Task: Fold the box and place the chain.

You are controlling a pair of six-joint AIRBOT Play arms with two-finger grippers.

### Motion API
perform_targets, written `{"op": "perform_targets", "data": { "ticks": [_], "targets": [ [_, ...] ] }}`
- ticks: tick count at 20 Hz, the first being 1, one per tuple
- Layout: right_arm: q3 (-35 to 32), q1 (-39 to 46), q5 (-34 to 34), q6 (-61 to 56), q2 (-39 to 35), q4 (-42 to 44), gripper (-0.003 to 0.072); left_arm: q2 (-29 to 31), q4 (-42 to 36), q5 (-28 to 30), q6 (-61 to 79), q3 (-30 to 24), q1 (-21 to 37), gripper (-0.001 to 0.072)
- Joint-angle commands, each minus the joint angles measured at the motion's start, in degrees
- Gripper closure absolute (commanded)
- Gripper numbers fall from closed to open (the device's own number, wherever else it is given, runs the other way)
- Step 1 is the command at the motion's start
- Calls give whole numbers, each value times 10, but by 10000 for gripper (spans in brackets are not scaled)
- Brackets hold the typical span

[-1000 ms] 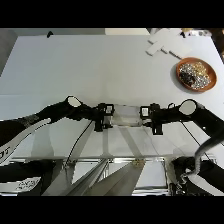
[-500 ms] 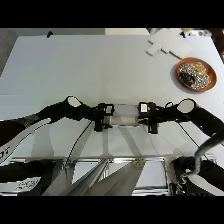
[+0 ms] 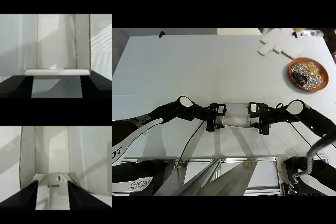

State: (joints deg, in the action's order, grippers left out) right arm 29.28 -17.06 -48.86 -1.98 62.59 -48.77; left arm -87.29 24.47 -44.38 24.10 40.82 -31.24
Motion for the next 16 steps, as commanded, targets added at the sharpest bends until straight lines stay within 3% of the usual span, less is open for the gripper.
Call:
{"op": "perform_targets", "data": {
  "ticks": [1,3,6,11,16],
  "targets": [
    [0,1,-3,-111,-25,-64,376,0,0,0,0,0,0,698],
    [0,9,-21,-172,-65,-82,531,0,0,0,0,0,0,698],
    [0,35,-63,-279,-136,-89,669,0,0,0,0,0,0,698],
    [-1,129,-115,-682,-187,-153,670,0,0,0,0,0,0,698],
    [-31,177,-131,-797,-186,-159,670,0,0,0,0,0,0,698]
  ]
}}
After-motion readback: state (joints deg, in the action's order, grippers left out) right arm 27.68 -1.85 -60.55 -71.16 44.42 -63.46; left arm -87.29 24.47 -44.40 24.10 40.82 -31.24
